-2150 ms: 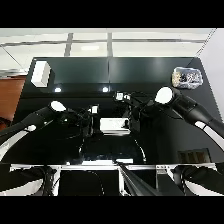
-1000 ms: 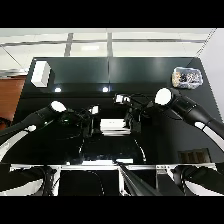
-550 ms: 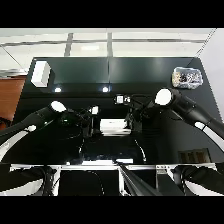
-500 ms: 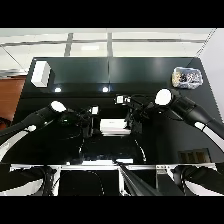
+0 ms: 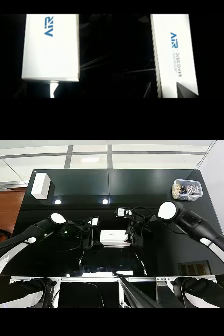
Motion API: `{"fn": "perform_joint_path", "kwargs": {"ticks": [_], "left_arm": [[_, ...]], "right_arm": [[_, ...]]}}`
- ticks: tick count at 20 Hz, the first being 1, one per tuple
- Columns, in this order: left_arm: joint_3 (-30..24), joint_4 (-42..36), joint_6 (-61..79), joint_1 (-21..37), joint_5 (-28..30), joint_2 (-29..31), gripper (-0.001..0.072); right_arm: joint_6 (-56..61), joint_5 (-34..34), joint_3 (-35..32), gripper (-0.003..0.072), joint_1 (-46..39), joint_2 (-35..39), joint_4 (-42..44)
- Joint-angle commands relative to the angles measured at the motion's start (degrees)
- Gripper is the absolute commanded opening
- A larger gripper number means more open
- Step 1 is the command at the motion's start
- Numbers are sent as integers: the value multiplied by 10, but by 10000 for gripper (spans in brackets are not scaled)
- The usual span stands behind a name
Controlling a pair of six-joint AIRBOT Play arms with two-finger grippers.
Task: Fold the box and place the chain.
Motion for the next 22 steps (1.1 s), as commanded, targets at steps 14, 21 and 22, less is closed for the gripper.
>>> {"fn": "perform_joint_path", "kwargs": {"ticks": [14,21,22], "left_arm": [[0,2,2,0,-2,0,391],[0,2,2,0,-2,0,391],[0,2,2,0,-2,0,391]], "right_arm": [[345,-112,-125,17,-52,-29,408],[385,-90,-125,17,-52,-48,341],[386,-82,-125,16,-52,-48,338]]}}
